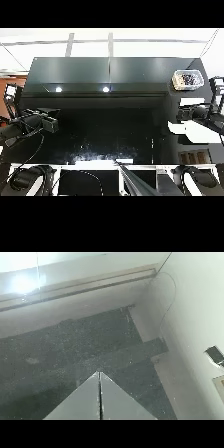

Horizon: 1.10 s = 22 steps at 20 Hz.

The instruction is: Fold the box and place the chain.

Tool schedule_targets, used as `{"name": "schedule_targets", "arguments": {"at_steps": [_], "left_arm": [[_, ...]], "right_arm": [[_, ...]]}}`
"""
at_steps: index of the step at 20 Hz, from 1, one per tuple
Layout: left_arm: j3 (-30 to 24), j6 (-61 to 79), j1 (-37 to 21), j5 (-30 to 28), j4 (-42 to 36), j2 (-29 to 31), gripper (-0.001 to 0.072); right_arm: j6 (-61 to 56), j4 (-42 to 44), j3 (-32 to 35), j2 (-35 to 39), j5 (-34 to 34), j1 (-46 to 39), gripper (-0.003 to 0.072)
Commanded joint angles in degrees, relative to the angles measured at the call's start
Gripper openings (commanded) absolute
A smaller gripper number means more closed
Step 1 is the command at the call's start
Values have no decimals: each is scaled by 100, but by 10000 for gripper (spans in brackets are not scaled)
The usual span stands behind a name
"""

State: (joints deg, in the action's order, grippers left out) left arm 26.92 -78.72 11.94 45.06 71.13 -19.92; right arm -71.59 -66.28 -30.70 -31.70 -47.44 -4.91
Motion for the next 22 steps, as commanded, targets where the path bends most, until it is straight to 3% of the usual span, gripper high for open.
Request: {"name": "schedule_targets", "arguments": {"at_steps": [1,14,18,19,20,21,22], "left_arm": [[0,0,-2,0,0,-2,31],[0,0,-2,-2,0,-2,32],[0,0,-2,-2,0,-2,32],[0,0,-2,-9,-2,-2,31],[0,0,0,-125,-4,-2,32],[0,0,9,-431,-4,-2,31],[0,-4,9,-752,-26,-4,31]], "right_arm": [[0,2,0,2,-2,2,23],[-2,66,0,2,-2,2,23],[0,173,0,0,675,2,24],[-2,127,0,0,787,0,97],[-2,28,0,0,839,0,530],[-22,-94,0,0,885,0,720],[-122,-308,0,0,929,-24,720]]}}
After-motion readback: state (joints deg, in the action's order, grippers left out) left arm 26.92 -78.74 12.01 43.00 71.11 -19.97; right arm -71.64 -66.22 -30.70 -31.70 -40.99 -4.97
